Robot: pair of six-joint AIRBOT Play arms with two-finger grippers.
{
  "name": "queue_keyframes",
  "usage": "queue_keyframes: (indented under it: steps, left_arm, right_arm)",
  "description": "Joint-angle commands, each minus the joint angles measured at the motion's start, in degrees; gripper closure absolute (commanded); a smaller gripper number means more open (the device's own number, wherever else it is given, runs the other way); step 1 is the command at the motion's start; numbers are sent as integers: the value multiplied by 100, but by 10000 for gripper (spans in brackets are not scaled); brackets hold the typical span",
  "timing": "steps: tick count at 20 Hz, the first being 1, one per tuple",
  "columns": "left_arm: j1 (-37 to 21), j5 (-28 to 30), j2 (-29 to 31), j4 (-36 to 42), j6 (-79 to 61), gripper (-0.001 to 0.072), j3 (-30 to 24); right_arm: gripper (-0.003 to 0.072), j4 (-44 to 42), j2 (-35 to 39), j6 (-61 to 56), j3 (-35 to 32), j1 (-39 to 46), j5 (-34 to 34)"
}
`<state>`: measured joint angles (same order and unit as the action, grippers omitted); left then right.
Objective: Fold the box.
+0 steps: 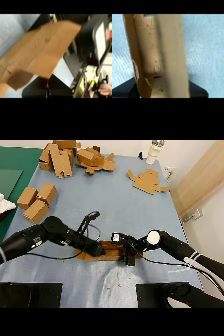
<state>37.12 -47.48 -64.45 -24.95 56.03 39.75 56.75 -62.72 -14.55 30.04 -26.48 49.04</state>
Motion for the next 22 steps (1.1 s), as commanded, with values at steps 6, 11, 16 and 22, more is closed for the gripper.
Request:
queue_keyframes:
  steps: [6,11,16,22]
  left_arm:
    - [-350,789,-1237,216,208,697,706]
    - [-354,116,-1926,-251,756,698,708]
    - [-354,96,-1937,-334,754,697,723]
    - [-791,791,-1292,-339,-549,697,1091]
  right_arm:
    - [242,-17,0,0,0,-7,-11]
    - [242,-20,0,2,0,-7,-22]
    - [242,-20,0,2,0,-7,-22]
    - [242,-20,0,0,0,-7,-20]
